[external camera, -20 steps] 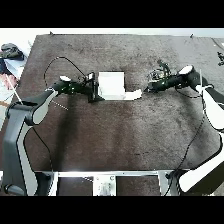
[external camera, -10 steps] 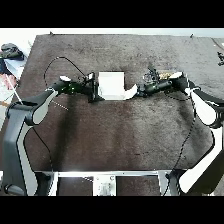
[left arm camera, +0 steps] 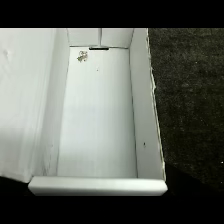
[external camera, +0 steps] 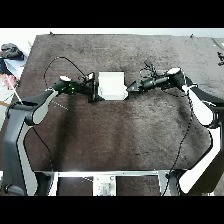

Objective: Fold the box and place the chain.

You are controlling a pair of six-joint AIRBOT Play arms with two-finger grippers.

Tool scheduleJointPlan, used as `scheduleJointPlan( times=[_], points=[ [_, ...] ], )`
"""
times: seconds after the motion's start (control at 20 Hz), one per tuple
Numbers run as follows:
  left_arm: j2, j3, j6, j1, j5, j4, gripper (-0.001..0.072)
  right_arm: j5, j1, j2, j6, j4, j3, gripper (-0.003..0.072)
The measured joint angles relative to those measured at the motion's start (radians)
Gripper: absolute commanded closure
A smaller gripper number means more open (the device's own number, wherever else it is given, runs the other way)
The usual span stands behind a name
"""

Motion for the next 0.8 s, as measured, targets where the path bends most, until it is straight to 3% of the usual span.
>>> scheduleJointPlan(
  times=[0.35, 0.8],
  points=[
    [0.0, 0.0, 0.0, 0.0, 0.0, 0.0, 0.0182, 0.014, 0.069, 0.004, 0.088, -0.073, 0.035, 0.0248],
    [0.0, 0.0, 0.0, 0.0, 0.0, 0.0, 0.0181, -0.017, 0.191, 0.005, 0.305, -0.431, 0.208, 0.0245]
  ],
)
